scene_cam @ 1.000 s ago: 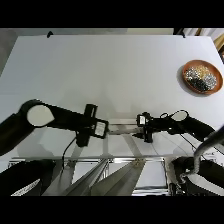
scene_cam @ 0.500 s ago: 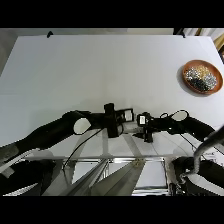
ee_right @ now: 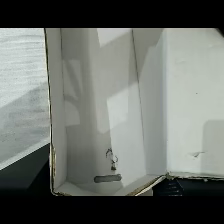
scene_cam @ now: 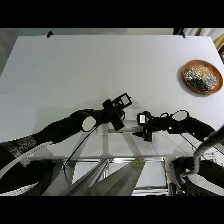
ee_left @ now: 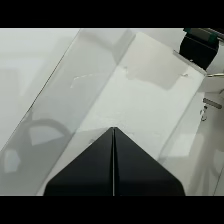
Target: Fold the box and place the chain.
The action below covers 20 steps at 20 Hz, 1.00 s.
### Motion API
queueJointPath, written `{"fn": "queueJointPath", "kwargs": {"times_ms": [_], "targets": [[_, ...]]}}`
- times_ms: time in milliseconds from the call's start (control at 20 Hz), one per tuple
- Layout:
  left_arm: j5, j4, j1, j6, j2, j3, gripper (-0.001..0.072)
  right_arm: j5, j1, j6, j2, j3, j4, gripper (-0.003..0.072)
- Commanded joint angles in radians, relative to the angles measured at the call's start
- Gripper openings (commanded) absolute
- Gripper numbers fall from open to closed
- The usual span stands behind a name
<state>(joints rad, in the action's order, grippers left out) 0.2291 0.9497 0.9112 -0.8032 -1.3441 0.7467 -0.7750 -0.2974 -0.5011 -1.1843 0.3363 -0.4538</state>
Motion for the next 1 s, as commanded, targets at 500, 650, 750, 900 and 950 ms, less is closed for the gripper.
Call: {"fn": "queueJointPath", "kwargs": {"times_ms": [500,650,750,900,950], "targets": [[0.507,0.365,-0.025,-0.009,0.269,-0.001,0.0005,-0.003,-0.001,-0.001,0.0,0.0,-0.002,0.034],[0.549,0.359,-0.064,-0.007,0.268,-0.045,0.0005,-0.003,-0.001,-0.001,0.0,0.0,-0.002,0.034],[0.497,0.346,-0.072,-0.006,0.266,-0.094,0.0006,-0.003,-0.001,-0.001,0.0,0.0,-0.002,0.034],[0.462,0.325,-0.072,-0.005,0.251,-0.131,0.0011,-0.003,-0.001,-0.001,0.0,0.0,-0.002,0.034],[0.443,0.319,-0.071,-0.005,0.242,-0.144,0.0011,-0.003,-0.001,-0.001,0.0,0.0,-0.002,0.034]]}}
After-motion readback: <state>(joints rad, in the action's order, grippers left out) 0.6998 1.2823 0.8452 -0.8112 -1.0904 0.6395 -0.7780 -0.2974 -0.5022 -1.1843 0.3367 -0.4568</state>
